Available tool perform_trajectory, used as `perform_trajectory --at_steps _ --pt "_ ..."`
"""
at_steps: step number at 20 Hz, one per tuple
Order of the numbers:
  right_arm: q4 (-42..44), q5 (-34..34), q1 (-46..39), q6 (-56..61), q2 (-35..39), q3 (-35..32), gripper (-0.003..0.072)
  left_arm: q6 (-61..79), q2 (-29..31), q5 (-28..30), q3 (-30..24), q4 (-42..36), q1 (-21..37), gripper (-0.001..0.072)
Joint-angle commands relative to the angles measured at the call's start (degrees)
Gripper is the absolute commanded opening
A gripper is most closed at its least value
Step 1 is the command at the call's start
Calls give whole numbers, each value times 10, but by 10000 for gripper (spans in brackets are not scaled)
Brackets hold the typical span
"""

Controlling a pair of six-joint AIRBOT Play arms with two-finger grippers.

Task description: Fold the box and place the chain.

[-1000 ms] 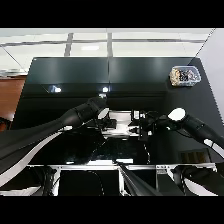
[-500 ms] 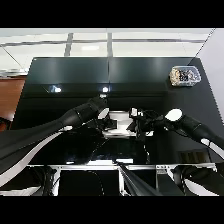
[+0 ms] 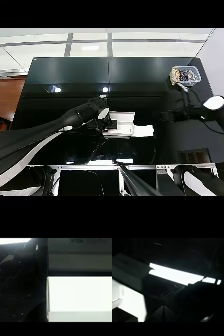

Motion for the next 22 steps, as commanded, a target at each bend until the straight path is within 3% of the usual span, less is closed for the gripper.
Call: perform_trajectory --at_steps 1,4,11,16,17,18,19,22 --pt "10 3 -78 127 -8 -75 14 0 0 1 1 1 0 29" --pt "121 5 -27 42 -43 -124 14 0 0 1 1 0 0 29" --pt "311 -37 118 -70 -111 -121 15 0 0 1 1 0 0 28" --pt "246 42 99 -87 -111 -60 18 0 0 1 1 0 0 28" --pt "244 60 97 -86 -111 -49 198 0 0 1 1 0 0 29" --pt "247 75 97 -87 -111 -42 592 0 0 1 1 0 0 29" --pt "249 87 97 -86 -111 -38 704 0 0 1 1 0 0 29" --pt "267 108 106 -81 -111 -36 702 0 0 1 1 0 0 28"
